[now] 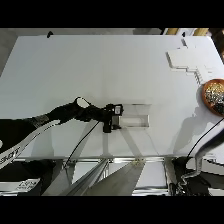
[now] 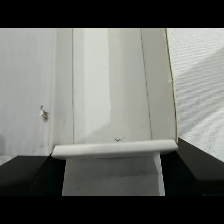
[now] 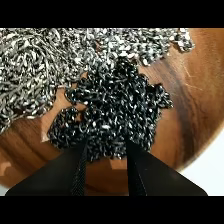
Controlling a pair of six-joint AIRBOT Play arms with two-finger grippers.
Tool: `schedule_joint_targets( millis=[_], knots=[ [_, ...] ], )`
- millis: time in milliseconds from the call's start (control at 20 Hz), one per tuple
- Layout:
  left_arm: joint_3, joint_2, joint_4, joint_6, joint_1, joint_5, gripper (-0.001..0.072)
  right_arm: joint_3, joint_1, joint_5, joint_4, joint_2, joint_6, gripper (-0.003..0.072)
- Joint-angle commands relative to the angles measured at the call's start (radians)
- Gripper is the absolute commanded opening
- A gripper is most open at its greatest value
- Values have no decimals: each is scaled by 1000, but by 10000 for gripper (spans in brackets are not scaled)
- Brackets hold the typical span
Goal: Fold the box and place the chain.
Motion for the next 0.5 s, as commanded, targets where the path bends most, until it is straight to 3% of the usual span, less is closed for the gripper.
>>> schedule_joint_targets(
  millis=[0,150,250,400,450],
  knots=[
    [0,1,0,0,1,0,274,1,-7,-23,38,-53,2,237],
    [0,1,0,0,1,0,274,1,-7,-38,38,-64,10,235],
    [0,1,0,0,1,0,274,1,-7,-39,38,-64,14,167],
    [0,1,0,0,1,0,274,1,-7,-38,39,-66,14,142],
    [0,1,0,0,1,0,274,1,-7,-34,42,-64,13,20]
  ],
)
